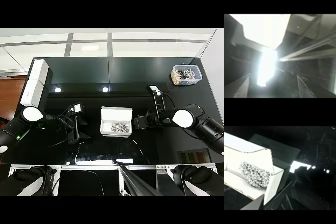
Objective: Fold the box and place the chain.
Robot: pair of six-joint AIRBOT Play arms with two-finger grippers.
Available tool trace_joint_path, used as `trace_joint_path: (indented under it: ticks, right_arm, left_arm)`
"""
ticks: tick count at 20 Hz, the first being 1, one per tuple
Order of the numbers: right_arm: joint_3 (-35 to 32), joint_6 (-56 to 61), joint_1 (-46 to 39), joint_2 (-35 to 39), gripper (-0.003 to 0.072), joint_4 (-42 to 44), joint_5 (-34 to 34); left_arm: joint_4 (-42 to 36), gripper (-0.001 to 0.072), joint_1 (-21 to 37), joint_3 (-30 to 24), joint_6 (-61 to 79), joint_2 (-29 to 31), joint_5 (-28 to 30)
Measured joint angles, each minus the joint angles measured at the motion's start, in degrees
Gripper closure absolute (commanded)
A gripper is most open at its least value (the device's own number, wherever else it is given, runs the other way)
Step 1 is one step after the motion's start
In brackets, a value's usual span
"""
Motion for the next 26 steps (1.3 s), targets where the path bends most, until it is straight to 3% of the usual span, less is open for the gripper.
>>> trace_joint_path:
  ticks: [11,26]
  right_arm:
    - [0.00,0.35,0.00,0.02,0.0363,-0.04,0.11]
    - [0.00,0.31,0.00,0.00,0.0363,-0.04,-0.13]
  left_arm:
    - [-3.43,-0.0005,-5.86,3.82,11.72,-10.58,8.92]
    - [-4.87,-0.0004,-9.90,8.55,13.84,-17.90,9.68]
